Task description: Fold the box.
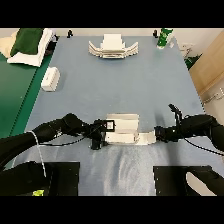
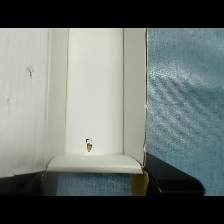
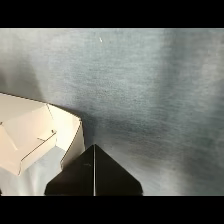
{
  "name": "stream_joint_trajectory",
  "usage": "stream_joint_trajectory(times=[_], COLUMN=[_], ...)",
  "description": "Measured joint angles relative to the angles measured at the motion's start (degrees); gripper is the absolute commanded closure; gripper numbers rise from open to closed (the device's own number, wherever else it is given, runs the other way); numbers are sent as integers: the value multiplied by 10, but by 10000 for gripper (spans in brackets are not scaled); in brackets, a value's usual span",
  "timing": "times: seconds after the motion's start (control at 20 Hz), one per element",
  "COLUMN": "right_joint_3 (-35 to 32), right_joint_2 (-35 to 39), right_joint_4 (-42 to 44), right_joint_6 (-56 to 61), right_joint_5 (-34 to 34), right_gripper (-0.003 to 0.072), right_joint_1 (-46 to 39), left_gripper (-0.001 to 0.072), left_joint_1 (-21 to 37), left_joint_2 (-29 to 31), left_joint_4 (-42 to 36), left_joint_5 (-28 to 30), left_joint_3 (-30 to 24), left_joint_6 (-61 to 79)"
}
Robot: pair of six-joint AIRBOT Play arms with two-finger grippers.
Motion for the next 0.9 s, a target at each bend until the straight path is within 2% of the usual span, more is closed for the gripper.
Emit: stream_joint_trajectory(times=[0.55,0.65,0.7,0.9], right_joint_3=[-2,2,5,17], right_joint_2=[15,27,33,40], right_joint_4=[79,88,91,98], right_joint_6=[-1,-1,-1,0], right_joint_5=[-43,-50,-51,-49], right_gripper=[674,400,371,371], right_joint_1=[0,3,6,48], left_gripper=[240,240,240,240], left_joint_1=[0,0,0,0], left_joint_2=[0,0,0,0], left_joint_4=[0,0,0,0], left_joint_5=[0,0,0,0], left_joint_3=[0,0,0,0], left_joint_6=[0,0,0,0])
